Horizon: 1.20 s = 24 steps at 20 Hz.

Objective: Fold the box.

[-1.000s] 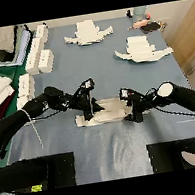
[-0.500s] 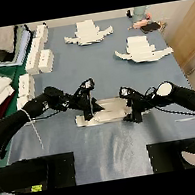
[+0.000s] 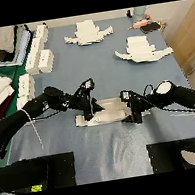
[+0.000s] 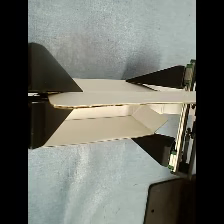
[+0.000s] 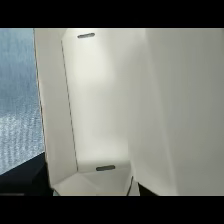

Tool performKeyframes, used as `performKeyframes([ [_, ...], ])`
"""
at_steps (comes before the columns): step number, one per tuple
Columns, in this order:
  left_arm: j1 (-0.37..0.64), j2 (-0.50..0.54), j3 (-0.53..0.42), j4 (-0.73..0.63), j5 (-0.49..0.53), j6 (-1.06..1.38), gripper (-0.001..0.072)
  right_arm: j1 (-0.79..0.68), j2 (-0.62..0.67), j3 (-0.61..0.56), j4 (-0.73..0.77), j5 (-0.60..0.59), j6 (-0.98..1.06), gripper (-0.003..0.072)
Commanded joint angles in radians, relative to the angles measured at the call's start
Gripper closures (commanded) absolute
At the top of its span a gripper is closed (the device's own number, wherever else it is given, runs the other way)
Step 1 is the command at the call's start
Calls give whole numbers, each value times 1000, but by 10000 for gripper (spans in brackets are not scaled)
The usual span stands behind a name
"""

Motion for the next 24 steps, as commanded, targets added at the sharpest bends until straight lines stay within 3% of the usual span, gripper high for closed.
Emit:
performKeyframes([
  [1, 0, 0, 0, 0, 1, 0, 693, -44, -25, 0, 37, 22, -85, -34],
  [11, 0, 0, 0, 0, 1, 0, 693, -73, -27, -8, 45, 30, -134, -34],
  [19, 0, 0, 0, 0, 1, 0, 693, -73, -65, -22, 147, 27, -242, -34],
  [24, 0, 0, 0, 0, 1, 0, 693, -73, -67, -22, 146, 26, -245, 25],
])
